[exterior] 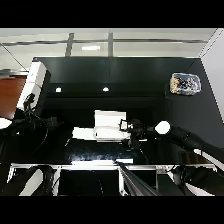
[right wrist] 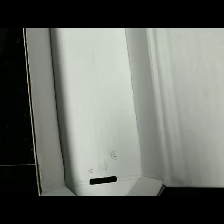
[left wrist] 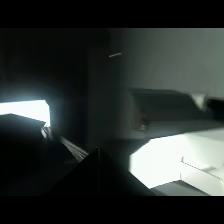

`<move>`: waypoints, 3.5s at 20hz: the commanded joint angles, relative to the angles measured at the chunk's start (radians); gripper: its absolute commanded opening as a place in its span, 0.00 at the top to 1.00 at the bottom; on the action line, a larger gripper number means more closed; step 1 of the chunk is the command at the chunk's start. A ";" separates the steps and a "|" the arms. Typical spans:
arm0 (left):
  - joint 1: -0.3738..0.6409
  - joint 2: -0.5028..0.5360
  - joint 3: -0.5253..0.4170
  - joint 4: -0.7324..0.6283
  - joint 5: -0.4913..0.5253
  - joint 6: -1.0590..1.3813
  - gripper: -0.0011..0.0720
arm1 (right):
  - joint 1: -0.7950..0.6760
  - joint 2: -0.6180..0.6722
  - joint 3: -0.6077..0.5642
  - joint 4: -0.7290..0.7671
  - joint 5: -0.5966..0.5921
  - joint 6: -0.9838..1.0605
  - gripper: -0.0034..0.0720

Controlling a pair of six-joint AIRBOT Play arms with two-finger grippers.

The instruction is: Fold the box and place the chain.

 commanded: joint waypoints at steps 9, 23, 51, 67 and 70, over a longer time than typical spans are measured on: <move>-0.082 -0.382 -0.011 -0.166 -0.109 0.027 0.95 | 0.000 0.000 0.001 0.000 0.000 0.000 0.44; -0.168 -0.431 0.006 -0.294 -0.227 0.288 0.45 | 0.000 0.000 0.001 0.000 0.000 0.000 0.44; -0.672 -0.240 0.105 -0.186 0.088 -0.246 0.03 | 0.000 0.000 0.001 0.000 0.000 0.000 0.44; -0.875 -0.242 0.193 0.224 0.198 -0.693 0.05 | 0.000 0.000 0.001 0.000 0.000 0.000 0.43; -0.961 -0.243 0.272 0.448 0.171 -0.921 0.16 | 0.000 0.000 0.001 0.000 0.000 0.000 0.43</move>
